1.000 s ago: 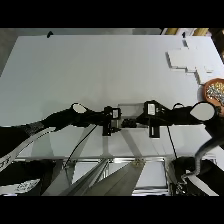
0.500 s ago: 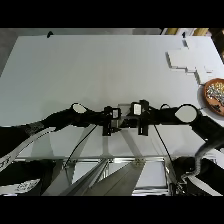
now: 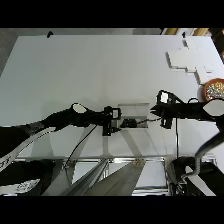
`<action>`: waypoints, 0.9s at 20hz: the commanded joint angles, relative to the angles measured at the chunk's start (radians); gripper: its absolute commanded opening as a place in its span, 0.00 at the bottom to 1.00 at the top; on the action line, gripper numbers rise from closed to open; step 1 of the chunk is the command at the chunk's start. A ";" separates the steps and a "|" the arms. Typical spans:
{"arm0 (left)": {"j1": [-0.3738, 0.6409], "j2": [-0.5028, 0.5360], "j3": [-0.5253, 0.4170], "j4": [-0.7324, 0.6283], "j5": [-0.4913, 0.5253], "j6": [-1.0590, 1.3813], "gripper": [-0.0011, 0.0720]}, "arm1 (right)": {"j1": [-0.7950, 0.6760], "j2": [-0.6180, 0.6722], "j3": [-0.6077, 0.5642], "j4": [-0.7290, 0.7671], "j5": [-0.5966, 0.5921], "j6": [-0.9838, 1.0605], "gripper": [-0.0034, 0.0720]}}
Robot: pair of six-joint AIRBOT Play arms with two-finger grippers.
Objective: Fold the box and place the chain.
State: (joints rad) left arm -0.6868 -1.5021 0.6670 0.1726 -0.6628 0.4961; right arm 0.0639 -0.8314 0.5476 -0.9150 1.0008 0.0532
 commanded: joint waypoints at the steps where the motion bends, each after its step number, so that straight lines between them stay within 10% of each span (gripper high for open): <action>1: 0.001 0.001 0.000 0.000 0.000 0.000 0.03 | -0.031 -0.056 -0.001 -0.166 0.031 -0.005 0.23; 4: 0.001 0.001 0.000 0.000 0.000 0.000 0.03 | -0.031 -0.153 -0.015 -0.182 0.033 -0.006 0.53; 18: 0.001 0.001 0.000 0.000 0.000 0.000 0.03 | -0.027 -0.278 -0.064 0.027 -0.178 -0.227 0.52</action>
State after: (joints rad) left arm -0.6868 -1.5021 0.6674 0.1726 -0.6628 0.4961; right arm 0.0357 -1.0977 0.4847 -0.9470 0.8639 -0.1268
